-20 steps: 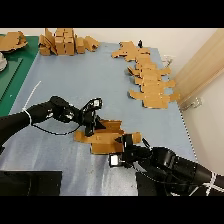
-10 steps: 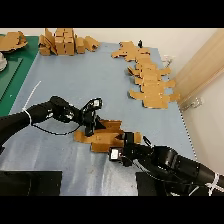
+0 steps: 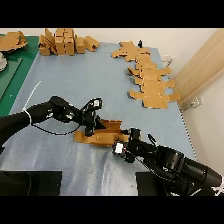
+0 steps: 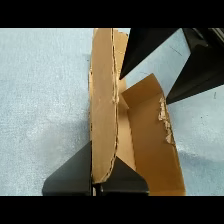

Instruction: Fold the box.

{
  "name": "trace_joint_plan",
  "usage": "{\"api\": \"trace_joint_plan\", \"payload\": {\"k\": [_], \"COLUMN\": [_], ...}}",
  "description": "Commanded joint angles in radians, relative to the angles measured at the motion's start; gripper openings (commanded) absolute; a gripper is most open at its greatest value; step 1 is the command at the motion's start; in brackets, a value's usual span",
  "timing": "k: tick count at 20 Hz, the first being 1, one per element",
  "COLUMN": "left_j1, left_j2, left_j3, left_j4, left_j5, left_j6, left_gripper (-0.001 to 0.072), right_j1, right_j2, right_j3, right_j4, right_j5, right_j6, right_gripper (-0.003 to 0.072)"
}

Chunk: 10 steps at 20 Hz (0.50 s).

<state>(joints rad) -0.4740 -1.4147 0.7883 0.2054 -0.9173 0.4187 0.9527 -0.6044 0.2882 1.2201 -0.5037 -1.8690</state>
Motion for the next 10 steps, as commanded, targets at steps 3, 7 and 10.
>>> {"api": "trace_joint_plan", "payload": {"k": [3,7,10], "left_j1": [0.000,0.000,0.000], "left_j2": [0.000,0.000,0.000], "left_j3": [0.000,0.000,0.000], "left_j4": [0.000,0.000,0.000], "left_j5": [0.000,0.000,0.000], "left_j6": [0.000,0.000,0.000], "left_gripper": [0.0013,0.0014,0.0013], "right_j1": [0.000,-0.013,-0.066], "right_j2": [0.005,-0.022,-0.052], "right_j3": [-0.002,-0.002,-0.002], "right_j4": [-0.131,-0.137,-0.070], "right_j5": [-0.011,0.009,0.094], "right_j6": [0.109,0.158,0.162], "right_gripper": [0.0709,0.0709,0.0709]}}
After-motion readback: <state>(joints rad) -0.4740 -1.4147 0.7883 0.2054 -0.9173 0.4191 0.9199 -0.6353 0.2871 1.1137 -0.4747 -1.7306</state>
